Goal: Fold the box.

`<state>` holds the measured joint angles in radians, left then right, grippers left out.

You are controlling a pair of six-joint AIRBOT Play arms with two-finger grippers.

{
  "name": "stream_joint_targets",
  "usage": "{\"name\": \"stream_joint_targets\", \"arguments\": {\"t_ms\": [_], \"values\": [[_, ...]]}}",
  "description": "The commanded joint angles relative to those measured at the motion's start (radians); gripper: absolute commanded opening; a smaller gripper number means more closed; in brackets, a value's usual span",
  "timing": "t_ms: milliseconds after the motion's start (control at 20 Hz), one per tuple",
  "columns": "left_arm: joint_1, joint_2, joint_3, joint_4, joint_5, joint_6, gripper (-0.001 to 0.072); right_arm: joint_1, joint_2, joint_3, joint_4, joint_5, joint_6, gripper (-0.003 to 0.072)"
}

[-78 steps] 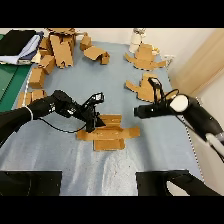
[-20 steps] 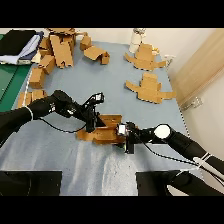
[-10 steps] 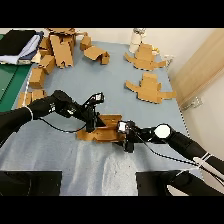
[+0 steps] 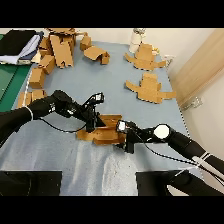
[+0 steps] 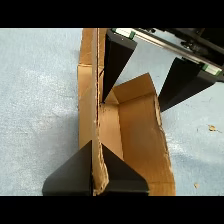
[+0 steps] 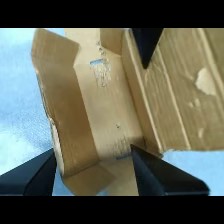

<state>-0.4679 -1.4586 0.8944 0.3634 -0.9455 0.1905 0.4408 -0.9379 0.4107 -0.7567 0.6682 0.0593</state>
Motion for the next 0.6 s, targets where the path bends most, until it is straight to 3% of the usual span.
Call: {"name": "stream_joint_targets", "arguments": {"t_ms": [0,200,550], "values": [[0.000,0.000,0.000,0.000,0.000,0.000,0.0013,0.000,0.014,0.013,-0.022,-0.004,0.014,0.0720],[0.000,0.000,0.000,0.000,0.000,0.000,0.0013,-0.005,0.082,0.020,-0.058,0.002,0.020,0.0720],[0.000,0.000,0.000,0.000,0.000,0.000,0.0013,-0.005,0.083,0.020,-0.132,0.016,0.143,0.0720]]}}
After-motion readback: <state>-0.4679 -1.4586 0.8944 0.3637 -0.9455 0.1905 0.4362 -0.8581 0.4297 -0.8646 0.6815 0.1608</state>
